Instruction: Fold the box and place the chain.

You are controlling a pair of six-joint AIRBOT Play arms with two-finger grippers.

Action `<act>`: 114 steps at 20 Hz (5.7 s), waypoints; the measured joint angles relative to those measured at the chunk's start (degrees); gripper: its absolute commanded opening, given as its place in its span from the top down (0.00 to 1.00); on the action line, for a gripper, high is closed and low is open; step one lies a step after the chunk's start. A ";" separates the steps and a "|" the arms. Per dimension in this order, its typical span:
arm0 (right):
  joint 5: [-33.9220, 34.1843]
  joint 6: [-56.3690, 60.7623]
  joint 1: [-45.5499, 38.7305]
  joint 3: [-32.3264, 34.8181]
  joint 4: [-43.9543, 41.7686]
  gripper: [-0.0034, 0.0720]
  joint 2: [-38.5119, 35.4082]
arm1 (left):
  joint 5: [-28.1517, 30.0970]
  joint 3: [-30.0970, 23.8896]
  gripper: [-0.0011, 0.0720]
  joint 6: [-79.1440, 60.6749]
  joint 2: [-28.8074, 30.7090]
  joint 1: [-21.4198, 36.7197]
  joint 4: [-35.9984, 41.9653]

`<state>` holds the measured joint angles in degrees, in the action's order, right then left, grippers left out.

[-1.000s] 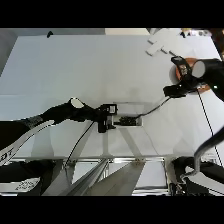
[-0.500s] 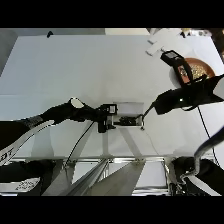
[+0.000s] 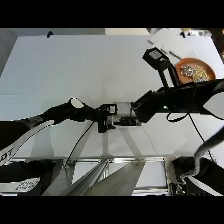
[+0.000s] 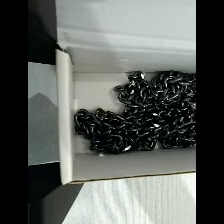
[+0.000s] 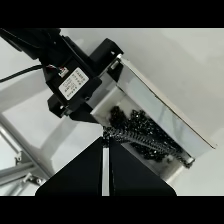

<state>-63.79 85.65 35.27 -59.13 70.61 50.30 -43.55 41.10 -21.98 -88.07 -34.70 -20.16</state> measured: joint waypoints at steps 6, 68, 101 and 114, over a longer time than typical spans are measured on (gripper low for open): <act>10.78 -0.02 0.72 11.58 -1.38 0.93 1.57 | 0.00 0.02 0.97 0.00 0.00 0.00 0.00; 6.10 -83.14 -29.18 23.12 -9.70 0.93 16.41 | -0.02 0.02 0.97 0.00 0.00 0.00 -0.02; 18.86 -55.36 -9.49 19.56 -25.35 0.48 4.37 | -0.02 0.00 0.97 0.00 0.00 0.00 0.00; 7.98 -62.16 -18.53 8.72 -22.77 0.87 17.11 | -0.02 0.02 0.97 -0.02 0.00 0.00 -0.02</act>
<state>-55.81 23.49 16.73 -50.41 47.83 67.42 -43.57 41.12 -22.00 -88.07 -34.70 -20.18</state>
